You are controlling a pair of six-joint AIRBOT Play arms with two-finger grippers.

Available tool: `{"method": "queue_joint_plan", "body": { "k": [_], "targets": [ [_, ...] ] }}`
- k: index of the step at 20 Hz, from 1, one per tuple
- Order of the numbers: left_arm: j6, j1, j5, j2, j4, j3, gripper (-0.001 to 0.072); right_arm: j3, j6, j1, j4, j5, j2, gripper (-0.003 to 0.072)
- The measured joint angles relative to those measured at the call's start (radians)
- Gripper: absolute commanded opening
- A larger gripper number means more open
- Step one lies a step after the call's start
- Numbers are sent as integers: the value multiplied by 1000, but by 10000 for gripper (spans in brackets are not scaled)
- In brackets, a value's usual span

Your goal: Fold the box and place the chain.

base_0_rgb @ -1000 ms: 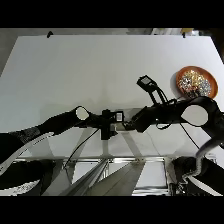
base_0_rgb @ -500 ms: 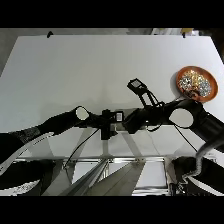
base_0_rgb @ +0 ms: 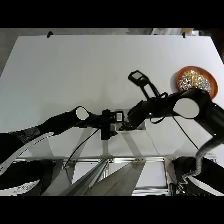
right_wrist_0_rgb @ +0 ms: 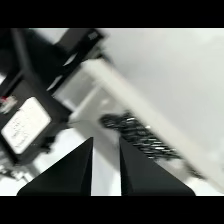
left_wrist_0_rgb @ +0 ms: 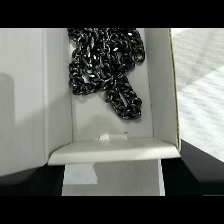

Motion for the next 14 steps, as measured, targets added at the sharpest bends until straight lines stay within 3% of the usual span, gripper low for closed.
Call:
{"method": "queue_joint_plan", "body": {
  "k": [1, 10, 12, 13, 14],
  "targets": [
    [0, 0, 0, 0, 0, 0, 212, 21, 0, -32, -17, 14, 0, 14],
    [0, 0, 0, 0, 0, 0, 212, 73, 0, -344, -176, 75, -98, 25],
    [0, 0, 0, 0, 0, 0, 212, 73, 1, -393, -198, 98, -144, 220],
    [0, 0, 0, 0, 0, 0, 212, 70, 1, -412, -203, 106, -165, 281],
    [0, 0, 0, 0, 0, 0, 212, 64, 2, -431, -210, 117, -187, 285]
  ]
}}
